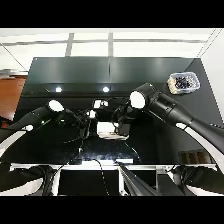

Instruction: Fold the box and place the chain.

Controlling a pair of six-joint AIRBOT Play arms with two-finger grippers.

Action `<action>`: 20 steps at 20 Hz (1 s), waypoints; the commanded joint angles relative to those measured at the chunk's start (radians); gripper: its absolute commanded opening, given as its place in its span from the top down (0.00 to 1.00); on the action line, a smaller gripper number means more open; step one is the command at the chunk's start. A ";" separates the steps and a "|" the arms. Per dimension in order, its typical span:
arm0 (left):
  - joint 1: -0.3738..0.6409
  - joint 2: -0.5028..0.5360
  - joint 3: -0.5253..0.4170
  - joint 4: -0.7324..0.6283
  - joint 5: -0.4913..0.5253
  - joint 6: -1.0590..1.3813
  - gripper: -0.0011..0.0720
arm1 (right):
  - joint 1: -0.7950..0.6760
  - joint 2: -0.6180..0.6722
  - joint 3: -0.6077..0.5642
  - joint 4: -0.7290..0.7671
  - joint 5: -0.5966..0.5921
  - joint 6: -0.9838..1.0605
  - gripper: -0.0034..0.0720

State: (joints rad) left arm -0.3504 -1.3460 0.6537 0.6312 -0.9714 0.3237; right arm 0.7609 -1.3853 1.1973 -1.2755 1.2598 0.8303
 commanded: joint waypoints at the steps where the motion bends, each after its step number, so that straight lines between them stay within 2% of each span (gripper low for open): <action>1: 0.000 -0.001 0.000 0.000 0.000 0.000 0.34 | 0.000 -0.014 0.000 -0.002 -0.019 0.000 0.04; 5: 0.000 -0.001 0.000 0.000 0.000 0.000 0.34 | 0.000 -0.042 0.000 -0.001 -0.024 0.000 0.04; 7: 0.000 -0.001 0.000 0.000 0.000 0.000 0.34 | 0.000 -0.042 0.000 -0.001 -0.027 0.000 0.26; 20: 0.000 -0.001 0.000 0.000 0.000 0.000 0.34 | 0.000 -0.042 0.000 -0.001 -0.022 0.000 0.25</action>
State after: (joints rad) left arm -0.3504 -1.3460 0.6537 0.6312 -0.9714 0.3241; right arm 0.7609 -1.4273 1.1973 -1.2766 1.2358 0.8303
